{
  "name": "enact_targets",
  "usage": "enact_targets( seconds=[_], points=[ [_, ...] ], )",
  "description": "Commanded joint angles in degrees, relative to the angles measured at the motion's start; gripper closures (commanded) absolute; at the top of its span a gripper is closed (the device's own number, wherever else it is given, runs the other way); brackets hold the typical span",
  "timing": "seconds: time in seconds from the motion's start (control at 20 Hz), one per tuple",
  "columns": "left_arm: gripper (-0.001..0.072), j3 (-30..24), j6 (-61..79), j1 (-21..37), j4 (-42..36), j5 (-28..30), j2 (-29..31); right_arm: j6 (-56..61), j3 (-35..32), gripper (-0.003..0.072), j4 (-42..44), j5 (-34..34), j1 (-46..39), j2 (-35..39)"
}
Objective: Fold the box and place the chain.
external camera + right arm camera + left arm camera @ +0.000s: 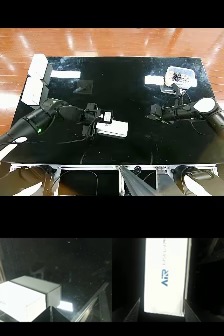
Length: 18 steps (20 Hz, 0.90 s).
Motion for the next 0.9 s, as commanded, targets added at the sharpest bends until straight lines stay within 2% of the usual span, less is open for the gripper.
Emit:
enact_targets(
  seconds=[0.0, 0.3, 0.85],
  points=[
    [0.0076, 0.0, -2.0, 1.2, -0.2, -0.4, -0.3, 0.0, 0.0, 0.0655, 0.0, 0.0, 0.0, 0.0],
    [0.0076, 0.0, -2.0, 1.2, -1.6, 2.3, -0.6, 0.0, 0.0, 0.0654, 0.0, 0.0, 0.0, 0.0],
    [0.0077, 0.0, -0.3, 1.2, -1.5, 0.9, -3.1, 0.0, 0.0, 0.0654, 0.0, 0.0, 0.0, 0.0]
  ],
)
